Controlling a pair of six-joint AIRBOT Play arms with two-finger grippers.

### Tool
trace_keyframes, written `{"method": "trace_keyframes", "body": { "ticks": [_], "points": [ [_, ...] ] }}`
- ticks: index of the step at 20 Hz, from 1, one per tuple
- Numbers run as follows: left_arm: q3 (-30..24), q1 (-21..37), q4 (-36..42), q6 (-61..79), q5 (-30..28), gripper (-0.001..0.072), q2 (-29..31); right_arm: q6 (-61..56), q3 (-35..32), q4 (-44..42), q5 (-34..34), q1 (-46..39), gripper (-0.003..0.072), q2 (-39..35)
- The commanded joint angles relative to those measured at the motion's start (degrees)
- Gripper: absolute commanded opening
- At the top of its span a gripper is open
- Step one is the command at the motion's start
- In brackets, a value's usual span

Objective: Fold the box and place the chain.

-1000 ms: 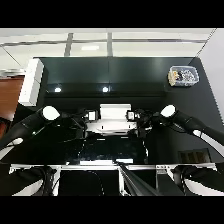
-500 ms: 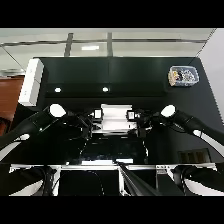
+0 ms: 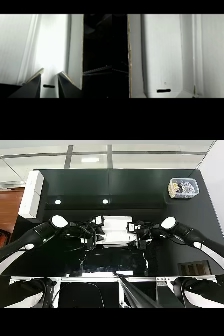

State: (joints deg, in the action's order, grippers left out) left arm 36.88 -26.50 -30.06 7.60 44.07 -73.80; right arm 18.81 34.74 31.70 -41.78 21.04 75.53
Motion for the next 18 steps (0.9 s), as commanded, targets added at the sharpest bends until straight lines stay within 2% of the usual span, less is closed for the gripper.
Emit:
{"method": "trace_keyframes", "body": {
  "ticks": [1,2,3,4,5,6,7,8,9,10,11,12,13,15,17,18],
  "points": [
    [0.04,-0.07,1.42,-0.11,-0.11,0.0252,-0.81,0.00,0.02,0.07,-0.09,0.04,0.0188,0.04],
    [0.04,-0.07,1.42,-0.09,-0.11,0.0221,-0.81,0.00,0.00,0.07,-0.07,0.04,0.0188,0.04],
    [0.04,-0.07,1.42,-0.09,-0.11,0.0159,-0.81,0.00,0.00,0.07,-0.07,0.04,0.0188,0.02],
    [0.04,-0.07,1.44,-0.11,-0.11,0.0162,-0.81,0.00,0.00,0.07,-0.07,0.04,0.0188,0.02],
    [0.04,-0.07,1.40,-0.09,-0.17,0.0214,-0.83,0.00,0.00,0.07,-0.09,0.04,0.0189,0.04],
    [0.04,-0.07,1.40,-0.09,-0.24,0.0394,-0.83,0.00,0.02,0.07,-0.09,0.04,0.0189,0.02],
    [0.04,-0.07,1.27,-0.09,-0.13,0.0449,-0.83,0.00,0.00,0.07,-0.09,0.04,0.0189,0.02],
    [0.04,-0.07,0.83,-0.09,-0.13,0.0434,-0.83,0.00,0.00,0.07,-0.07,0.04,0.0189,0.02],
    [0.04,-0.07,0.52,-0.09,-0.07,0.0320,-0.83,0.00,0.02,0.07,-0.07,0.04,0.0189,0.04],
    [0.04,-0.07,0.52,-0.09,-0.07,0.0259,-0.83,0.00,0.02,0.07,-0.07,0.04,0.0189,0.04],
    [0.04,-0.07,0.55,-0.09,-0.09,0.0323,-0.83,0.00,0.02,0.07,-0.07,0.04,0.0189,0.02],
    [0.04,-0.07,0.52,-0.11,-0.09,0.0472,-0.83,0.00,0.02,0.07,-0.07,0.04,0.0189,0.04],
    [0.04,-0.04,0.50,-0.11,-0.11,0.0490,-0.81,0.00,0.02,0.07,-0.07,0.04,0.0189,0.02],
    [0.07,0.17,0.48,-0.81,0.37,0.0200,-0.39,0.00,0.02,0.07,-0.07,0.04,0.0188,0.02],
    [0.24,1.42,0.26,-7.10,1.86,0.0067,1.03,0.00,0.02,0.04,-0.04,0.04,0.0188,0.02],
    [0.28,2.75,-1.22,-14.05,1.77,0.0026,2.58,0.00,0.02,0.04,-0.04,0.04,0.0189,0.02]
  ]
}}
